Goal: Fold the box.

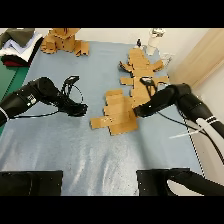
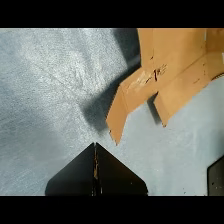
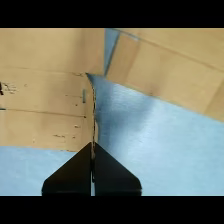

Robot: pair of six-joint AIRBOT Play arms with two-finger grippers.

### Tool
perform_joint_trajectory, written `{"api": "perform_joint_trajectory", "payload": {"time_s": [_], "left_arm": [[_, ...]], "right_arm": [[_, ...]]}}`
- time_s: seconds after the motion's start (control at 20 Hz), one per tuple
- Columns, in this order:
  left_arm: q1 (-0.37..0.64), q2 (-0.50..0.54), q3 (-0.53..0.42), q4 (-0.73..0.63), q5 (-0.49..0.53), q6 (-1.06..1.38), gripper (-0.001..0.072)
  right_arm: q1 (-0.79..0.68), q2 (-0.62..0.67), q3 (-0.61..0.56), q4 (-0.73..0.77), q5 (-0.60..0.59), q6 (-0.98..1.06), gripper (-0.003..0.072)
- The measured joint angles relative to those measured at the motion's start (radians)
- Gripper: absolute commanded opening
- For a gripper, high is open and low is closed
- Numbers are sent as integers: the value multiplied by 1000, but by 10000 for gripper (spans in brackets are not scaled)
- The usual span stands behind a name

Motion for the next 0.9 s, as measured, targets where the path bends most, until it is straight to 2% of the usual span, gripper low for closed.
{"api": "perform_joint_trajectory", "payload": {"time_s": [0.15,0.2,0.25,0.3,0.45,0.7,0.75,0.8,0.85,0.9], "left_arm": [[0,0,0,0,-3,0,13],[0,0,0,0,-6,0,13],[0,0,0,0,-8,0,14],[0,0,0,0,-10,0,14],[0,0,0,0,-14,0,14],[0,0,0,0,-32,2,15],[0,0,0,0,-32,4,146],[0,0,0,0,-36,5,496],[0,0,0,0,-40,5,613],[0,0,0,-1,-42,5,580]], "right_arm": [[121,10,-60,-52,24,117,5],[143,11,-80,-69,23,144,67],[156,13,-96,-93,23,168,274],[162,12,-108,-111,29,182,323],[174,14,-127,-129,41,213,324],[174,13,-135,-238,61,261,324],[167,10,-136,-254,74,264,336],[155,8,-135,-267,85,269,389],[139,5,-132,-276,101,272,390],[121,3,-128,-282,106,277,432]]}}
